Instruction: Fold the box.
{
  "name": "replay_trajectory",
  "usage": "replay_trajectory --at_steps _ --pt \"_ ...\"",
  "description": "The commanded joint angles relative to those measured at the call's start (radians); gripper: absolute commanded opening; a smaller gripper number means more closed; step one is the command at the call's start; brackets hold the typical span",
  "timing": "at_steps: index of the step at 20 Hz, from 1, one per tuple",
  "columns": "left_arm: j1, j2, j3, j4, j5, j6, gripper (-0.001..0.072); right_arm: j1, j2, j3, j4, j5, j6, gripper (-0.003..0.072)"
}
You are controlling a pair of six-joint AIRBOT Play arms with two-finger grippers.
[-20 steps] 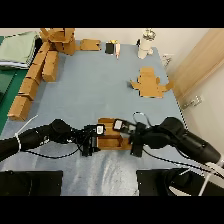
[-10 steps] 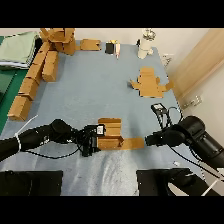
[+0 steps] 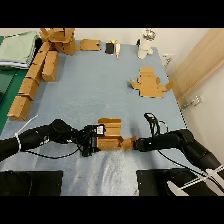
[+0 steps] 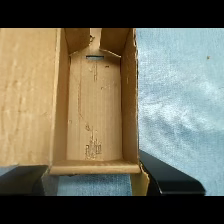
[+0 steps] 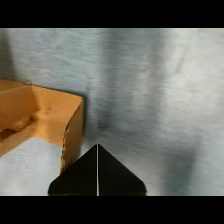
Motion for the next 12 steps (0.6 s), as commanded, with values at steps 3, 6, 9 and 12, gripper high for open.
replay_trajectory --at_steps 3,6,9,12 --pt "0.000 -0.001 0.001 0.000 0.000 -0.001 0.0480 0.014 0.000 -0.003 0.185 0.044 -0.154 0.0002" --pt "0.000 -0.001 0.001 0.000 0.000 -0.001 0.0479 0.015 0.025 0.028 0.185 0.023 -0.162 0.0002" --pt "0.000 -0.001 0.001 0.000 0.000 -0.001 0.0480 0.015 0.042 0.063 0.183 -0.014 -0.161 0.0004" --pt "0.000 -0.001 0.001 0.000 0.000 -0.001 0.0480 0.016 0.042 0.071 0.200 -0.033 -0.161 0.0238"
